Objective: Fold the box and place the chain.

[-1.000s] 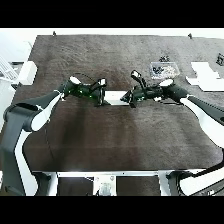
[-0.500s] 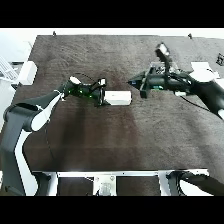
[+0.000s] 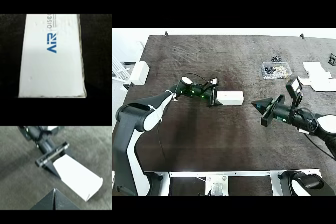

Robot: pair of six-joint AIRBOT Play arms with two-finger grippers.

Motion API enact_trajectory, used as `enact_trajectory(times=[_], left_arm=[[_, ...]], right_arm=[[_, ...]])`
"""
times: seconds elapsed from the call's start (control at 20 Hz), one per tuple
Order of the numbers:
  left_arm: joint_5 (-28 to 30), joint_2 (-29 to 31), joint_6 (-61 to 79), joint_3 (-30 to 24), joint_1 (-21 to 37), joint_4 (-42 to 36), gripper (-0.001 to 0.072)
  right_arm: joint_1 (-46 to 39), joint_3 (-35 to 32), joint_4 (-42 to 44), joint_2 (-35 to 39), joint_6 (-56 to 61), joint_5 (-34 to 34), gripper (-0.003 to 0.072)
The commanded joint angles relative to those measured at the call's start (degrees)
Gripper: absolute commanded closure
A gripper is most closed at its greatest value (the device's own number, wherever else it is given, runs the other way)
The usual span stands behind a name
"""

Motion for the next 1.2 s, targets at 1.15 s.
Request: enact_trajectory(times=[1.15], left_arm=[[43.43, 26.16, -45.92, -22.62, 29.57, 8.39, 0.0692]], right_arm=[[-0.02, -3.8, 0.9, -0.85, 1.44, -6.82, 0.0676]])
